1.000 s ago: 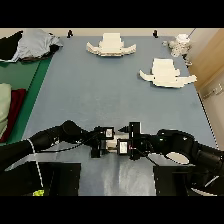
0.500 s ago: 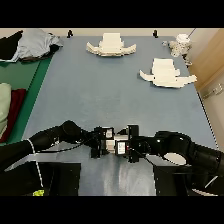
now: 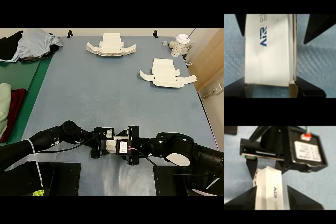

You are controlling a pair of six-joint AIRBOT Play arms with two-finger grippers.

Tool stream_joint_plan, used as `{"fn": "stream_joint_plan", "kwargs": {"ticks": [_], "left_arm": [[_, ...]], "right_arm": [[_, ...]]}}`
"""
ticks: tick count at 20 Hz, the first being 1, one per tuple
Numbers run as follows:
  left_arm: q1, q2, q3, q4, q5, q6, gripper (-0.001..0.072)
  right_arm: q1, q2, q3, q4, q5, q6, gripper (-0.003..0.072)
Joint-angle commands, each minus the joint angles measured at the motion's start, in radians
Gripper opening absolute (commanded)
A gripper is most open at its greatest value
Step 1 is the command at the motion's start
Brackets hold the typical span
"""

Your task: Fold the box.

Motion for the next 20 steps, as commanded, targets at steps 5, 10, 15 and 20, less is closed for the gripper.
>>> {"fn": "stream_joint_plan", "kwargs": {"ticks": [5, 10, 15, 20], "left_arm": [[0.001, 0.001, 0.001, 0.000, 0.002, 0.000, 0.0467], [0.001, 0.001, 0.001, 0.000, 0.002, 0.000, 0.0467], [0.001, 0.001, 0.001, 0.000, 0.002, 0.000, 0.0467], [0.001, 0.001, 0.001, 0.000, 0.002, 0.000, 0.0467]], "right_arm": [[-0.006, 0.106, -0.109, 0.026, -0.172, 0.520, 0.0015], [0.008, 0.113, -0.260, 0.124, -0.418, 0.550, 0.0016], [0.009, 0.093, -0.270, 0.148, -0.362, 0.550, 0.0016], [0.069, 0.007, -0.271, 0.178, -0.364, 0.550, 0.0017]]}}
